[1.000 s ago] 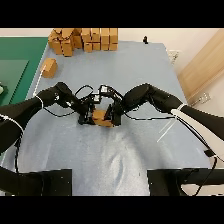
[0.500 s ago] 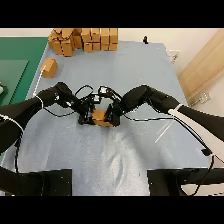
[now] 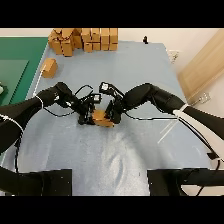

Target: Fold the box.

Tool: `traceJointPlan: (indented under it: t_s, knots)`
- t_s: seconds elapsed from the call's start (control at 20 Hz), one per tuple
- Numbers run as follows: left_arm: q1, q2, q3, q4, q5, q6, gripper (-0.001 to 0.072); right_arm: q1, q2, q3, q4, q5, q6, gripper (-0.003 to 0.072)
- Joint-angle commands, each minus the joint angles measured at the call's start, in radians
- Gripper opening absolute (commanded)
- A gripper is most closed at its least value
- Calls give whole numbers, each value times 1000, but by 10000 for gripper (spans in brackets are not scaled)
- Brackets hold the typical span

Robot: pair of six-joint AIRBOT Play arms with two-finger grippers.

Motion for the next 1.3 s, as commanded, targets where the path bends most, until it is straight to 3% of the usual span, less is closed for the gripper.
traceJointPlan:
  t_s: [0.0, 0.05, 0.1, 0.25, 0.45, 0.9, 1.15, 1.25]
  knots:
    - [1, 1, 1, 4, 3, -8, 168, 1, 71, 1, 8, 18, 0, 262]
    - [1, 1, 1, 4, 3, -8, 168, 3, 82, 1, 23, 12, -1, 42]
    - [1, 1, 1, 4, 3, -8, 168, 8, 82, 0, 59, 3, 0, 7]
    - [1, 1, 1, 4, 3, -8, 168, 44, 32, -8, 79, 16, -1, 6]
    - [1, 1, 1, 4, 3, -8, 168, 105, -40, -7, 82, 179, -3, 5]
    - [1, 1, 1, 4, 4, -8, 168, 109, -121, -7, 74, 126, 0, 5]
    - [1, 1, 1, 3, 3, -8, 168, 104, 23, -7, -36, 256, 55, 5]
    - [1, 5, 5, 2, 2, -37, 167, 77, 134, -7, -199, 172, 210, 5]
